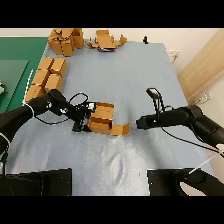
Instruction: Fold the box.
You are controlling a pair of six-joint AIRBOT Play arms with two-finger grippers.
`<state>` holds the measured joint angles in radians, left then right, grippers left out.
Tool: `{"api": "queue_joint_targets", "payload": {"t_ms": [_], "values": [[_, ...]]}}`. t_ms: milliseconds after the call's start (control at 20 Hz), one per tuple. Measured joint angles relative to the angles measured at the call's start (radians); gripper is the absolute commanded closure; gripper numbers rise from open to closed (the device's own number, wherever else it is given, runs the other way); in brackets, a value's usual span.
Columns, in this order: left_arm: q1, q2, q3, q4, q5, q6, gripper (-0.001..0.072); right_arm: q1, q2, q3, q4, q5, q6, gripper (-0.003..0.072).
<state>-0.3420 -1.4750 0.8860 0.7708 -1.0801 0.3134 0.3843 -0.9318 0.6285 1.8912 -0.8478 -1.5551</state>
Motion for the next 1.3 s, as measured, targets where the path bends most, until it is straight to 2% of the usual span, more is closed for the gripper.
{"api": "queue_joint_targets", "payload": {"t_ms": [100, 250, 400, 500, 750, 850, 900, 950, 1150, 1200, 1250, 1300], "values": [[0.0, 0.0, 0.0, 0.0, 0.0, 0.0, 0.0688, -0.022, -0.038, -0.039, 0.082, 0.024, 0.008, 0.0682], [0.0, 0.0, 0.0, 0.0, 0.0, 0.0, 0.0688, -0.026, -0.147, -0.053, 0.266, 0.089, -0.088, 0.0682], [0.0, 0.0, 0.0, 0.0, 0.0, 0.0, 0.0688, 0.005, -0.261, -0.014, 0.423, 0.123, -0.191, 0.0682], [0.0, 0.0, 0.0, 0.0, -0.001, 0.0, 0.0688, 0.034, -0.307, 0.023, 0.477, 0.127, -0.227, 0.0682], [0.0, 0.0, 0.0, 0.0, -0.004, 0.0, 0.0687, 0.064, -0.273, 0.077, 0.546, 0.09, -0.261, 0.0677], [0.0, 0.0, 0.0, 0.0, -0.008, 0.0, 0.0688, 0.067, -0.249, 0.084, 0.564, 0.057, -0.265, 0.0569], [0.0, 0.0, 0.0, 0.0, -0.008, 0.0, 0.0688, 0.069, -0.244, 0.085, 0.574, 0.049, -0.268, 0.0568], [0.0, 0.0, 0.0, 0.0, -0.009, 0.0, 0.0687, 0.069, -0.244, 0.087, 0.585, 0.039, -0.269, 0.0511], [0.0, 0.0, 0.0, 0.0, -0.013, 0.0, 0.0688, 0.071, -0.263, 0.092, 0.637, 0.019, -0.29, 0.0497], [0.0, 0.0, 0.0, -0.001, -0.014, 0.0, 0.0687, 0.071, -0.267, 0.093, 0.65, 0.015, -0.295, 0.037], [0.0, -0.001, 0.0, -0.001, -0.016, 0.0, 0.0688, 0.071, -0.27, 0.094, 0.661, 0.013, -0.299, 0.0295], [0.0, -0.001, 0.0, -0.001, -0.017, 0.0, 0.0687, 0.072, -0.273, 0.094, 0.666, 0.011, -0.301, 0.0295]]}}
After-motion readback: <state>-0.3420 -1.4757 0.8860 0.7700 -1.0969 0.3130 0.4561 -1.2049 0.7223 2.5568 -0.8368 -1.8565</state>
